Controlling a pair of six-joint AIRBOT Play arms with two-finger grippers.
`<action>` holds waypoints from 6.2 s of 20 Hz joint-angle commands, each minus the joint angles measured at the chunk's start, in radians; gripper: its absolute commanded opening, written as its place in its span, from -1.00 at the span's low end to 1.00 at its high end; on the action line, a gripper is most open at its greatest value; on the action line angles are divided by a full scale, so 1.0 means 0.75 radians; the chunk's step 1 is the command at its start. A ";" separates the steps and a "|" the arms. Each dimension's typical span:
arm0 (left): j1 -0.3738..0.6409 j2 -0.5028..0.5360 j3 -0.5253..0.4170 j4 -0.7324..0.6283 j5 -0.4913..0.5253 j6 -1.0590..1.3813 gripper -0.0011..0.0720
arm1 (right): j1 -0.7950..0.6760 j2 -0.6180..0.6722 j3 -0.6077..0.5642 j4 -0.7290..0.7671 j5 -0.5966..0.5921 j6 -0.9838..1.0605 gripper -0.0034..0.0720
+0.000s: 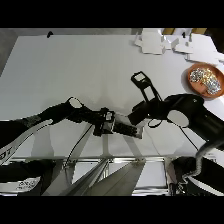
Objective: Fold the box and place the chain.
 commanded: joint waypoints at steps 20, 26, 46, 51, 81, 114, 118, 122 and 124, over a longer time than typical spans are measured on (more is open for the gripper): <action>0.001 0.000 0.001 0.000 0.001 0.000 -0.40 | 0.128 0.006 -0.097 0.300 0.085 -0.823 -0.24; 0.001 0.000 0.001 0.001 0.001 0.000 -0.40 | 0.135 0.003 -0.097 0.192 0.098 -0.787 -0.14; 0.001 0.000 0.001 0.000 0.001 0.000 -0.40 | 0.193 0.005 -0.157 -0.037 -0.077 -0.608 -0.49; 0.001 0.000 0.001 0.000 0.001 0.000 -0.40 | 0.193 0.005 -0.157 -0.039 -0.085 -0.612 -0.60; 0.001 0.000 0.001 0.000 0.001 0.000 -0.40 | 0.240 0.120 -0.204 0.098 -0.108 -0.569 -0.77; 0.001 0.000 0.001 0.001 0.001 0.000 -0.40 | 0.168 0.010 -0.340 0.244 -0.100 -0.508 -0.85; 0.001 0.000 0.001 0.000 0.001 0.000 -0.40 | 0.168 0.013 -0.340 0.248 -0.099 -0.502 -0.85; 0.001 0.000 0.001 0.000 0.000 0.000 -0.40 | 0.119 0.072 -0.263 0.241 -0.057 -0.464 -0.85; 0.001 0.000 0.001 0.000 0.000 0.000 -0.40 | 0.034 0.131 -0.205 0.240 -0.001 -0.431 -0.85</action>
